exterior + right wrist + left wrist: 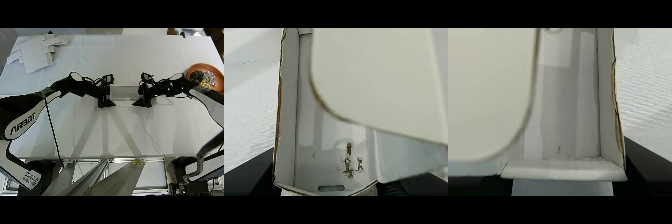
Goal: Fold the box and place the chain.
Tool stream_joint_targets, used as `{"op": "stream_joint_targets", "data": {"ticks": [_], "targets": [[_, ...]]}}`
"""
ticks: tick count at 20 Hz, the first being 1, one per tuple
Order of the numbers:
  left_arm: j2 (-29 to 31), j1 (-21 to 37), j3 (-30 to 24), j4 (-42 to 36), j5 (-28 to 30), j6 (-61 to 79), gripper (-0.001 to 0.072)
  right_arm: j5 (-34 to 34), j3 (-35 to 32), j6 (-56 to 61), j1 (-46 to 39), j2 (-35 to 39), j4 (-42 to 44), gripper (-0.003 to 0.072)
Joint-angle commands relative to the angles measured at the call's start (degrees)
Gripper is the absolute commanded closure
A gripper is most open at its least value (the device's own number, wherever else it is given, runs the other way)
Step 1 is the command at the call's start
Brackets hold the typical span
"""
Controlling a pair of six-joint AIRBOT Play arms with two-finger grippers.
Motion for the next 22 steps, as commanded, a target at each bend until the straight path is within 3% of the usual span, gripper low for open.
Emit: {"op": "stream_joint_targets", "data": {"ticks": [1,3,5,6,15,19,22], "targets": [[0.0,0.0,0.0,0.0,-0.1,0.0,0.0372,0.9,0.0,0.0,0.0,0.0,0.2,0.0172],[0.0,0.0,0.0,0.0,-0.1,0.0,0.0372,1.0,0.0,0.0,0.0,0.0,0.1,0.0163],[0.0,0.0,0.0,0.0,-0.1,0.0,0.0372,1.1,0.0,0.8,0.0,0.0,0.2,0.0011],[0.0,0.0,0.0,0.0,-0.1,0.0,0.0372,1.3,0.0,0.8,0.0,0.0,0.2,-0.0005],[0.0,0.0,0.0,0.0,-0.1,0.0,0.0372,3.8,0.0,0.9,0.0,2.9,-0.6,-0.0003],[0.0,0.0,0.0,0.0,-0.1,0.0,0.0372,2.1,0.0,3.6,0.0,6.0,-7.9,0.0],[0.0,0.0,0.0,0.0,-0.1,0.0,0.0372,1.9,0.0,14.6,0.0,8.5,-13.2,0.0108]]}}
